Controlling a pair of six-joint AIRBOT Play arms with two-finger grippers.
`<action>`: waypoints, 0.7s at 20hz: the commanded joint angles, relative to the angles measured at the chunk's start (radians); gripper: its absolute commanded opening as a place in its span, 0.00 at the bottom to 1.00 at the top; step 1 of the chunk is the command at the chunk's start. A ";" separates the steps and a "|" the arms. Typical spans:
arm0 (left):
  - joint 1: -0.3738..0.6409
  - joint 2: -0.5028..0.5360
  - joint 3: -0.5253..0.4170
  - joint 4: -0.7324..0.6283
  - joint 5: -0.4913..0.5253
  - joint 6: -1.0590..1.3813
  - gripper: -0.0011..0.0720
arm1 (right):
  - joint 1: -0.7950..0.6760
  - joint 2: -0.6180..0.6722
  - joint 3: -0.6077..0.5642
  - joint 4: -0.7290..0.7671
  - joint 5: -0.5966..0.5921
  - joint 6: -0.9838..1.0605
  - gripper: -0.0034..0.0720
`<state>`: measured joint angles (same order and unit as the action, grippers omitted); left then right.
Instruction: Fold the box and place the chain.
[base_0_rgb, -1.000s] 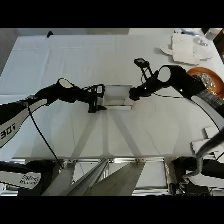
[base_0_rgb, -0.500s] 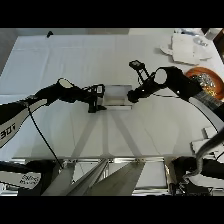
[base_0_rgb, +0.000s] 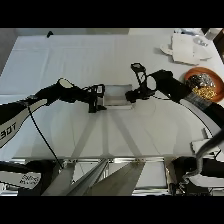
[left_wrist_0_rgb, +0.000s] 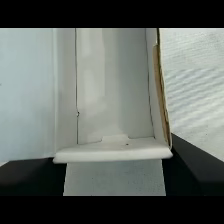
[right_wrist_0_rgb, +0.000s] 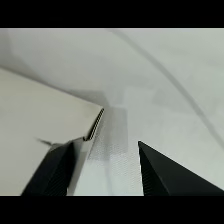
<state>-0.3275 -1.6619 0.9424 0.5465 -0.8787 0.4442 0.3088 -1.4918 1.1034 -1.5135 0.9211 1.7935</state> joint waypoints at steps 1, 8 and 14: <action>0.000 0.001 0.000 0.001 0.000 0.000 0.39 | 0.021 -0.005 0.000 -0.070 -0.018 0.128 0.64; 0.000 0.001 0.000 0.001 0.000 0.000 0.39 | 0.083 -0.008 0.000 -0.145 -0.027 0.191 0.59; 0.000 0.001 0.000 0.001 0.000 0.000 0.39 | 0.089 -0.018 0.000 -0.146 0.002 0.202 0.58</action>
<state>-0.3275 -1.6619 0.9424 0.5476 -0.8791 0.4446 0.3931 -1.5059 1.1034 -1.6539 0.9073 1.9823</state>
